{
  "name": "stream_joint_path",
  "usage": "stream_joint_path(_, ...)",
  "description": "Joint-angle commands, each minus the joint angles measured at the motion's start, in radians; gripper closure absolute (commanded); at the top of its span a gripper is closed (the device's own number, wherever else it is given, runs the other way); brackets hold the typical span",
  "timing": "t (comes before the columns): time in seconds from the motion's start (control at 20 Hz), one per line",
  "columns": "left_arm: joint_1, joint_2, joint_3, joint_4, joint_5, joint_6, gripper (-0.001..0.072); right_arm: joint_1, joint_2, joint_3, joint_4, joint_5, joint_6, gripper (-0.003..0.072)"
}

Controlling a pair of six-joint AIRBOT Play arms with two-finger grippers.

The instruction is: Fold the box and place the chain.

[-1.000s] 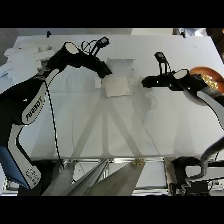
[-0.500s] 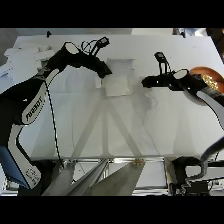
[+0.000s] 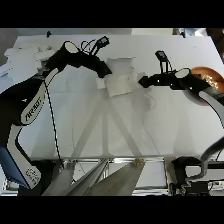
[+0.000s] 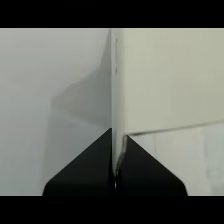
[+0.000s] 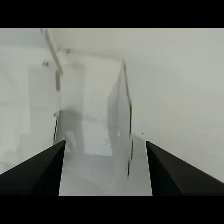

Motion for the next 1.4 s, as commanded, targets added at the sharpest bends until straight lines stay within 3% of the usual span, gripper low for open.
stream_joint_path(0.0,0.002,0.047,0.001,-0.041,-0.111,0.095,0.0703,-0.030,0.068,0.001,-0.024,-0.002,0.000,0.0131)
stream_joint_path(0.3,-0.006,0.187,0.000,-0.071,-0.355,0.118,0.0708,-0.071,0.119,0.001,-0.030,-0.005,0.000,0.0131)
stream_joint_path(0.8,-0.027,0.358,-0.010,0.015,-0.373,0.046,0.0709,-0.071,0.119,0.001,-0.030,-0.003,0.000,0.0131)
stream_joint_path(0.9,-0.044,0.403,-0.079,0.040,-0.307,0.051,0.0708,-0.071,0.119,0.001,-0.030,-0.003,0.000,0.0131)
stream_joint_path(1.1,-0.070,0.537,-0.358,0.018,-0.110,0.194,0.0708,-0.071,0.119,0.001,-0.030,-0.003,0.000,0.0131)
stream_joint_path(1.35,-0.054,0.513,-0.563,-0.156,-0.019,0.327,0.0709,-0.071,0.119,0.001,-0.030,-0.003,0.000,0.0131)
